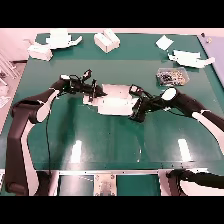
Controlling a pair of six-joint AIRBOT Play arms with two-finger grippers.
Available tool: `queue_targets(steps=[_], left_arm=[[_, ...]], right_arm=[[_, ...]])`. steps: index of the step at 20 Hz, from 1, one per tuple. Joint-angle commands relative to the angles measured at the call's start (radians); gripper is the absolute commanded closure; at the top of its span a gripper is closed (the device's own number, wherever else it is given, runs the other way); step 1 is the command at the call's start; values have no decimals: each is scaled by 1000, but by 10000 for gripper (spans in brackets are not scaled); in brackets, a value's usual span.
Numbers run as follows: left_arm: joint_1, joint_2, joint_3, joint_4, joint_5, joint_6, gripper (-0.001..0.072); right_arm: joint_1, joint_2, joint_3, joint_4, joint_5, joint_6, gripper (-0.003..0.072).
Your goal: Fold the box and place the chain.
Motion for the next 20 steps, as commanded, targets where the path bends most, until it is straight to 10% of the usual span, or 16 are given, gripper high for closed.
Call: queue_targets(steps=[1,20], left_arm=[[0,0,0,0,0,0,689],[0,0,0,0,0,0,688]], right_arm=[[61,0,-23,-58,-110,-1,-34],[86,37,-32,-54,-375,-27,-34]])
